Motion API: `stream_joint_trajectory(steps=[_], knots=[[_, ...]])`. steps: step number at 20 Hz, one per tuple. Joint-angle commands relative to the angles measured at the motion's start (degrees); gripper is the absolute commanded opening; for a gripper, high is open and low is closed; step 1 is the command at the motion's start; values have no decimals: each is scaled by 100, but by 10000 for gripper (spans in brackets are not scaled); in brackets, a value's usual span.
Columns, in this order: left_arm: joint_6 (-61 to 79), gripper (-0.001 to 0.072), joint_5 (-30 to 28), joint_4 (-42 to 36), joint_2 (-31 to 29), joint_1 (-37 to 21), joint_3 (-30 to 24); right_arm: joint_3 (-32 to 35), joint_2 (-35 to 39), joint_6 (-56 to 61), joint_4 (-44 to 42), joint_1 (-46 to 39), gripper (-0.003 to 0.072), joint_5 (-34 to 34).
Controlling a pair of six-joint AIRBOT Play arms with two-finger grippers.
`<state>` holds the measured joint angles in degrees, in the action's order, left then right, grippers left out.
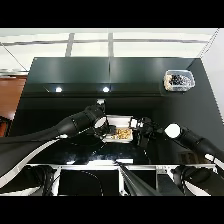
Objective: Fold the box and place the chain.
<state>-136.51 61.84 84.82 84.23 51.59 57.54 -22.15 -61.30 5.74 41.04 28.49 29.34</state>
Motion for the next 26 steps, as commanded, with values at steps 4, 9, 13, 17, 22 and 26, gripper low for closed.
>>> stream_joint_trajectory(steps=[4, 9, 13, 17, 22, 26], knots=[[-2, 31, -9, -2, 2, -2, 0, -264, 922, 1738, 763, -605, 58, 1344], [-2, 31, -22, -2, 2, -4, 0, -1207, 1458, 2627, -570, -890, 58, 3185], [-4, 31, -24, -2, 2, -2, 0, -1180, 1281, 2638, -1825, -424, 60, 2227], [-4, 31, -22, -2, 2, -2, 0, -1196, 1261, 3300, -896, -555, 333, 2229], [-4, 31, -94, 2, 44, -2, 0, -1344, 1471, 3298, -881, -1539, 329, 3012], [50, 32, -42, 17, 146, -2, 0, -1355, 1495, 3300, -905, -2129, 328, 3488]])
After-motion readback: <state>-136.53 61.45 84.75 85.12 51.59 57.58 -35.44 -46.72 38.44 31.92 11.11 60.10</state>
